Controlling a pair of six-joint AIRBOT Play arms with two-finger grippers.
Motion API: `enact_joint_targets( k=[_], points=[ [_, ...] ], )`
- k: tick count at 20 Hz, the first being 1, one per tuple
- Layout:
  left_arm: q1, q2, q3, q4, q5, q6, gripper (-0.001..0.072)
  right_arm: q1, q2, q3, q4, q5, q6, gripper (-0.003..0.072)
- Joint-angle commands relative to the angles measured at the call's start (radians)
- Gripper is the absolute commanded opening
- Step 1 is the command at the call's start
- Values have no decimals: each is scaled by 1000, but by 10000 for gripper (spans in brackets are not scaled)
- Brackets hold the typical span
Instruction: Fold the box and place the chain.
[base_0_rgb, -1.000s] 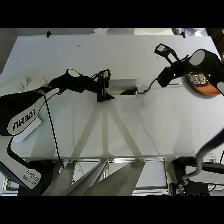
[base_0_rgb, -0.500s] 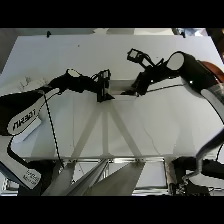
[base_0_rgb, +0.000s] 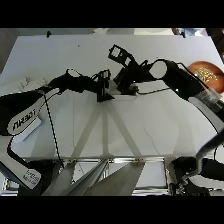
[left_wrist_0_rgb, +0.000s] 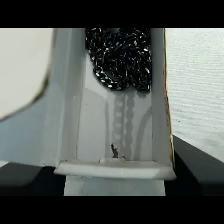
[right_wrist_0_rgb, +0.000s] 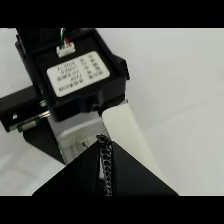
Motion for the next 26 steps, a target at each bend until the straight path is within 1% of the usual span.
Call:
enact_joint_targets(
  k=[1, 3, 5, 7, 8, 9, 10, 11, 15, 17, 19, 22, 24, 26],
  points=[
    [0, 1, 0, 0, 0, 0, 280, 9, -51, 1, 21, -31, 0, 16],
    [0, 1, 0, 0, 0, 0, 280, 8, -111, 0, 13, -30, 10, 17],
    [0, 1, 0, 0, 0, 0, 280, 8, -156, 0, -35, -25, 64, 17],
    [0, 1, 0, 0, 0, 0, 280, 8, -179, 0, -113, -23, 130, 18],
    [0, 1, 0, 0, 0, 0, 280, 8, -178, 0, -133, -23, 152, 30],
    [0, 1, 0, 0, 0, 0, 280, 8, -173, 0, -133, -22, 153, 107],
    [0, 1, 0, 0, 0, 0, 280, 8, -165, 0, -133, -22, 153, 254],
    [0, 1, 0, 0, 0, 0, 280, 8, -154, 0, -133, -23, 153, 347],
    [0, 1, 0, 0, 0, 0, 280, 8, -58, 0, -140, -23, 153, 343],
    [0, 1, 0, 0, 0, 0, 280, 5, 3, 0, -191, -16, 159, 343],
    [0, 1, 0, 0, 0, 0, 280, -29, 53, 0, -220, 18, 173, 343],
    [0, 1, 0, 0, 0, 0, 280, -150, 84, 0, -330, 123, 344, 343],
    [0, 1, 0, 0, 0, 0, 280, -262, 79, 0, -397, 237, 457, 343],
    [0, 1, 0, 0, 0, 0, 280, -379, 76, 0, -409, 333, 519, 342]
  ],
)
